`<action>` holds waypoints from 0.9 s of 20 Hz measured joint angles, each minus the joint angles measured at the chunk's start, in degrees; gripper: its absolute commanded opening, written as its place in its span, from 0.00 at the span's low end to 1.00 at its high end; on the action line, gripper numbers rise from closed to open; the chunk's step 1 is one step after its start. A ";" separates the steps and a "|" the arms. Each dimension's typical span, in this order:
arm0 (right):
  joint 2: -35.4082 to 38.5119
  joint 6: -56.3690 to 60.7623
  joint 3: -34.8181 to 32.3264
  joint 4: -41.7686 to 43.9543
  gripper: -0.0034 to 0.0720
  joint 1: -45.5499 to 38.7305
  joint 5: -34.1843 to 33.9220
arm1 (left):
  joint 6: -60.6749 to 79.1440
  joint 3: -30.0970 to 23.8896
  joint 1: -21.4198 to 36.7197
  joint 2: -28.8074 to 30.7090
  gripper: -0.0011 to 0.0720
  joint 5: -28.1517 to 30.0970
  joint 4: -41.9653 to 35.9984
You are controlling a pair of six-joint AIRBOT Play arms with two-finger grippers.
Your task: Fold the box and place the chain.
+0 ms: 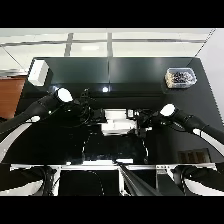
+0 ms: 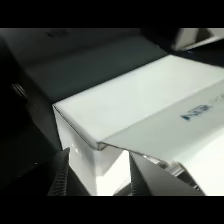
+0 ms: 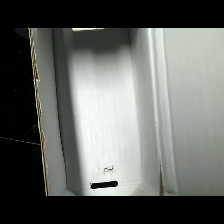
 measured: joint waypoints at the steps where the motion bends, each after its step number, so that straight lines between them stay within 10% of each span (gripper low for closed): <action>1: 0.00 -0.02 0.00 0.00 0.46 0.00 0.00 | 0.24 0.00 -0.02 0.04 0.60 -0.13 -0.20; 18: 0.00 -0.04 0.00 -0.02 0.46 0.00 0.02 | -18.25 2.32 -11.21 -0.57 0.59 3.13 20.70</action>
